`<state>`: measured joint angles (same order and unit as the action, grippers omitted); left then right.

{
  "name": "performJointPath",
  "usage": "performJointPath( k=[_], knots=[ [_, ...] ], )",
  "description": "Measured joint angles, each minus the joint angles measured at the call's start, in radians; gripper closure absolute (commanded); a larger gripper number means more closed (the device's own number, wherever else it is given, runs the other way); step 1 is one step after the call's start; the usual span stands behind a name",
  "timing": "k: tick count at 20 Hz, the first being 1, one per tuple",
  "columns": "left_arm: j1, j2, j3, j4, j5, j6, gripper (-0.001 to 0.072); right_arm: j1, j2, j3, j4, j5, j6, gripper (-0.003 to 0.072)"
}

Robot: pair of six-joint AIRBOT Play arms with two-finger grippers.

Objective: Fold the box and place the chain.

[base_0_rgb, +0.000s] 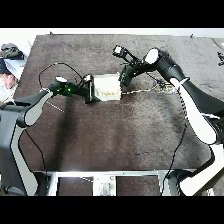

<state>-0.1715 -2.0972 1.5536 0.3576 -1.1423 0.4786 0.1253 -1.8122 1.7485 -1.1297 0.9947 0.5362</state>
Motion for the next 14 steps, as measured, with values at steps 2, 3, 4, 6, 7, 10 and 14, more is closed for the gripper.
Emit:
performJointPath(
  k=[2,3,4,6,7,10,14],
  knots=[
    [0.0,0.0,0.0,0.0,0.0,0.0,0.0402,-0.013,-0.036,0.0,0.008,-0.012,0.003,0.0423],
    [0.0,0.0,0.0,0.0,0.0,0.0,0.0402,-0.018,-0.055,0.0,0.008,-0.016,0.002,0.0423],
    [0.0,0.0,0.0,0.0,0.0,0.0,0.0402,-0.021,-0.075,0.0,0.008,-0.021,-0.006,0.0423],
    [0.0,0.0,0.0,0.0,0.0,0.0,0.0402,-0.029,-0.108,0.001,0.01,-0.031,-0.022,0.0422],
    [0.0,0.0,0.0,0.0,0.0,0.0,0.0402,-0.033,-0.122,0.001,0.01,-0.032,-0.029,0.0422],
    [0.0,0.0,0.0,0.0,0.0,0.0,0.0402,-0.051,-0.146,0.002,0.013,-0.035,-0.039,0.0423],
    [0.0,0.0,0.0,0.0,0.0,0.0,0.0402,-0.082,-0.158,0.003,0.039,-0.024,-0.052,0.0423]
  ],
)
